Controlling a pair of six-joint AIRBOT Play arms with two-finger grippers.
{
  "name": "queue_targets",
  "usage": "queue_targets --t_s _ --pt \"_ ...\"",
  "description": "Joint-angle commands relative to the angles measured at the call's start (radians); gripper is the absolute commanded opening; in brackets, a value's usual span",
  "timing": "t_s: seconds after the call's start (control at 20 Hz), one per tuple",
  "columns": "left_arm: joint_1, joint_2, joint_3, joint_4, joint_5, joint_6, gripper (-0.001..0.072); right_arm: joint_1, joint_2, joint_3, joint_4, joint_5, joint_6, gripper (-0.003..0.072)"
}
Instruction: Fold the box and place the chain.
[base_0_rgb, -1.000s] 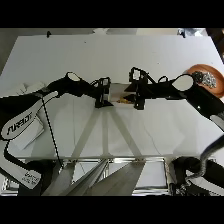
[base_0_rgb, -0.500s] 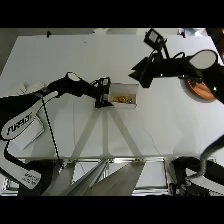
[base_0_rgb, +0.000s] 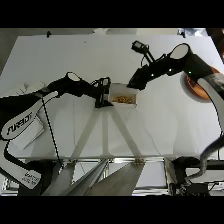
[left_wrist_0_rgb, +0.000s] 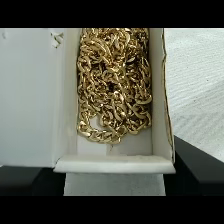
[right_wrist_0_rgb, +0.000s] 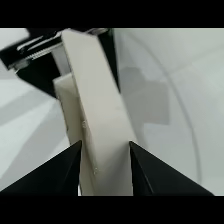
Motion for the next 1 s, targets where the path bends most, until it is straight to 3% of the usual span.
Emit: queue_targets --t_s 0.0,0.4,0.6,0.75,0.95 --pt "0.001 0.0 0.0 0.0 0.0 0.0 0.0217 0.03 -0.044 0.007 0.0 0.058 -0.113 0.0347" --pt "0.001 0.0 0.0 0.0 0.0 0.0 0.0217 0.039 -0.003 0.007 0.01 0.162 -0.13 0.0351" --pt "0.001 0.0 0.0 0.0 0.0 0.0 0.0217 0.039 0.059 0.007 0.083 0.169 -0.134 0.0372" --pt "0.001 0.0 0.0 0.0 0.0 0.0 0.0217 0.027 0.112 0.007 0.089 0.067 -0.113 0.037" --pt "0.001 0.0 0.0 0.0 0.0 0.0 0.0217 -0.027 0.088 0.007 0.108 -0.15 0.094 0.0369"
